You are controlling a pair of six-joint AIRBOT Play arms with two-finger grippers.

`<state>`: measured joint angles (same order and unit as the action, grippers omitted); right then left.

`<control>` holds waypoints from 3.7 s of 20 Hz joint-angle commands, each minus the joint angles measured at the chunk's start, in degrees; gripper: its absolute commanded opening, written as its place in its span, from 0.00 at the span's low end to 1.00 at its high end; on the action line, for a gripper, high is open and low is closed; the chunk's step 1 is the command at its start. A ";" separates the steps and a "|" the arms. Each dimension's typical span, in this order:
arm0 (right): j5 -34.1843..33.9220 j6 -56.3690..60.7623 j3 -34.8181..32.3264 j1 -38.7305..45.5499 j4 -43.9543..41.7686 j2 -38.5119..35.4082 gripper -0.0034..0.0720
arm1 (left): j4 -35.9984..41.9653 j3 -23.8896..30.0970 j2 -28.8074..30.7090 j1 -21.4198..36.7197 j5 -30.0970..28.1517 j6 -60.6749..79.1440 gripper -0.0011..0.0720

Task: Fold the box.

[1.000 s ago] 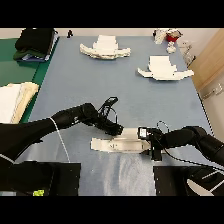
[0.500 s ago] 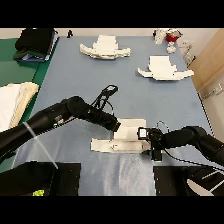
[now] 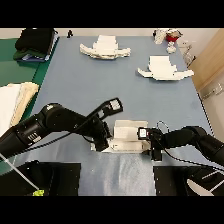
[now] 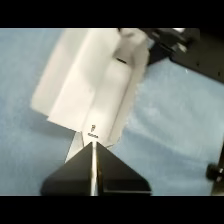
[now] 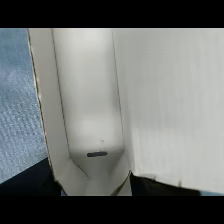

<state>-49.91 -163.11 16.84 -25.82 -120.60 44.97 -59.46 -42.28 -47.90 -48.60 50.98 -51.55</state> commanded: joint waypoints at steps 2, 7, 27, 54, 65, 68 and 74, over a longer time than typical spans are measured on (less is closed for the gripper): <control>-0.07 0.02 0.00 0.00 -0.04 -0.04 0.77 | -2.05 1.22 -1.60 -4.26 -0.94 10.67 0.98; -0.07 0.02 0.00 0.00 -0.04 -0.04 0.77 | 1.86 7.10 -2.19 3.87 -2.34 23.69 0.98; -0.07 0.00 0.00 0.00 -0.04 -0.04 0.77 | 26.58 15.63 -12.90 3.61 -17.64 54.14 0.24; -0.07 0.02 0.00 0.00 -0.04 -0.04 0.77 | 2.60 14.49 2.25 4.13 -9.75 -2.45 0.03; -0.07 0.02 0.00 0.00 -0.02 -0.04 0.77 | 1.03 20.76 7.28 24.22 2.82 -37.62 0.03; -0.07 0.02 -0.02 0.00 -0.04 -0.04 0.77 | 12.63 22.88 1.68 18.64 -5.75 -30.67 0.03; -0.07 0.02 0.00 0.00 -0.02 -0.04 0.77 | 19.89 21.92 -6.25 7.41 -14.43 -28.57 0.03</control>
<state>-50.00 -163.09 16.84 -25.82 -120.62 44.97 -43.81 -20.01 -51.57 -37.34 40.60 -81.32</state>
